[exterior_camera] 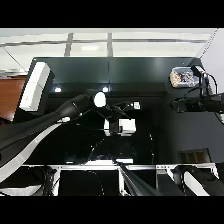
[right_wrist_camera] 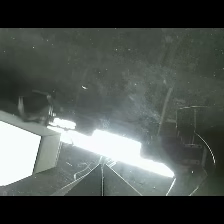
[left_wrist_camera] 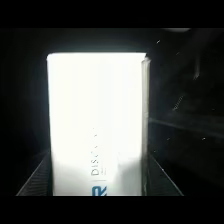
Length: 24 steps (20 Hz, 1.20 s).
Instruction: Fold the box and place the chain.
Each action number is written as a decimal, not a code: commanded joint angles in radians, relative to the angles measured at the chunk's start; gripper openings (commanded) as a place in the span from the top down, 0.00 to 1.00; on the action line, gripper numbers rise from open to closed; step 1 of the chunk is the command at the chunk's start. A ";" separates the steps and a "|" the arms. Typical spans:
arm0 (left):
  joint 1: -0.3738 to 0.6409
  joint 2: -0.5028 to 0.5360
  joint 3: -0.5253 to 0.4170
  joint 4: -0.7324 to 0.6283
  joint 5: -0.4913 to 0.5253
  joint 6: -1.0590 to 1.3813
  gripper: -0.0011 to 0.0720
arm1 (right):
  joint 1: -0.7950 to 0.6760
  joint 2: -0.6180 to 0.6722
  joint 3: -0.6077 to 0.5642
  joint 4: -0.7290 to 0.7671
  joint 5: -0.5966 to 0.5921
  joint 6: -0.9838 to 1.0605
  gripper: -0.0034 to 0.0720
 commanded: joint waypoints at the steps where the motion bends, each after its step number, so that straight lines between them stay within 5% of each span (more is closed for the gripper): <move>1: -0.027 -0.012 0.011 0.108 0.019 -0.164 0.07 | -0.001 0.001 -0.001 0.001 -0.009 0.000 0.93; 4: -0.084 0.004 0.024 0.230 0.019 -0.229 0.51 | -0.001 0.001 -0.001 0.001 -0.013 0.000 0.93; 5: -0.095 0.027 0.036 0.322 -0.007 -0.327 0.57 | -0.001 0.001 -0.001 0.001 -0.010 0.000 0.93; 7: -0.072 0.107 0.047 0.475 -0.110 -0.515 0.60 | -0.001 0.001 -0.001 0.001 -0.009 0.000 0.93; 11: 0.138 0.312 0.021 0.521 -0.482 -0.658 0.60 | -0.001 0.001 -0.001 0.002 -0.016 0.002 0.93; 14: 0.423 0.520 -0.121 0.577 -0.582 -0.756 0.60 | -0.001 0.001 -0.001 0.014 -0.020 0.010 0.93; 18: 0.925 0.748 -0.338 0.662 -0.526 -0.737 0.60 | -0.001 0.001 -0.001 0.013 -0.032 0.008 0.93; 22: 1.403 0.712 -0.387 0.470 -0.418 -0.630 0.60 | 0.000 0.001 -0.001 0.013 -0.032 0.009 0.93; 24: 1.538 0.667 -0.387 0.298 -0.319 -0.513 0.59 | 0.000 0.001 -0.001 0.013 -0.037 0.009 0.93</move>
